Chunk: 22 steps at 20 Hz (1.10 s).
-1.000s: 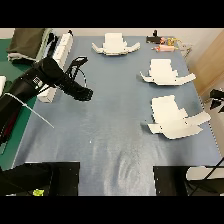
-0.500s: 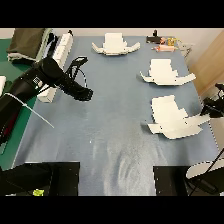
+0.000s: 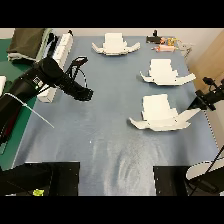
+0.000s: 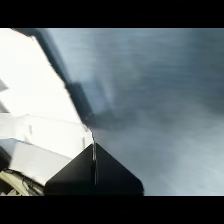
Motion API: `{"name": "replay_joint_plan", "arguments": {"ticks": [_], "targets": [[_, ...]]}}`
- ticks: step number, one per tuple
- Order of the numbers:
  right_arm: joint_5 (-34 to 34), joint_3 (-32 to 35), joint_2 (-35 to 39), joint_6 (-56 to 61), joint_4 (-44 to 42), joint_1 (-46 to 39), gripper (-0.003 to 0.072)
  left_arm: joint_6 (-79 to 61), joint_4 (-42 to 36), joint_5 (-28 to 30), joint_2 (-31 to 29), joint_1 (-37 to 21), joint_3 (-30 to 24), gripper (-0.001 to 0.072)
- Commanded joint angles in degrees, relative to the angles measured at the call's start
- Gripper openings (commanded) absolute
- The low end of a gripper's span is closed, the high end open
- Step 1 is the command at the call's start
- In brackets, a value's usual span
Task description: Fold the box.
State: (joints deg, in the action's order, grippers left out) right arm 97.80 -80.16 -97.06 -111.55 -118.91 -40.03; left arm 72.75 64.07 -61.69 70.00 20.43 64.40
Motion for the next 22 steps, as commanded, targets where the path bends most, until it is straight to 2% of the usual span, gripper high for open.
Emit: {"name": "replay_joint_plan", "arguments": {"ticks": [1, 6, 12, 13, 14, 15, 16, 22], "targets": [[-2.99, 3.06, 3.69, 1.01, -6.03, 6.84, 0.0001, -0.02, 0.00, 0.02, 0.02, -0.04, 0.07, 0.0014], [-21.97, 19.10, 19.06, 10.40, -5.51, 20.17, 0.0000, -0.02, 0.00, 0.00, 0.00, -0.07, 0.07, 0.0015], [-37.03, 43.87, 40.59, 27.47, -0.09, 33.66, 0.0002, -0.02, 0.00, 0.02, 0.00, -0.07, 0.07, 0.0014], [-37.38, 46.36, 42.25, 28.20, 0.68, 34.73, 0.0012, -0.02, 0.02, 0.00, 0.02, -0.04, 0.07, 0.0014], [-36.72, 48.09, 43.06, 28.20, 0.87, 34.95, 0.0104, -0.02, 0.00, 0.02, 0.00, -0.04, 0.07, 0.0014], [-35.50, 48.87, 43.08, 28.22, 1.16, 34.93, 0.0269, -0.02, 0.02, 0.00, 0.00, -0.07, 0.07, 0.0014], [-34.16, 49.05, 43.04, 28.20, 2.23, 34.93, 0.0309, -0.02, 0.02, 0.00, 0.02, -0.07, 0.07, 0.0014], [-29.99, 48.70, 42.71, 28.20, 2.67, 34.91, 0.0309, -0.02, 0.02, 0.00, 0.00, -0.07, 0.07, 0.0014]]}}
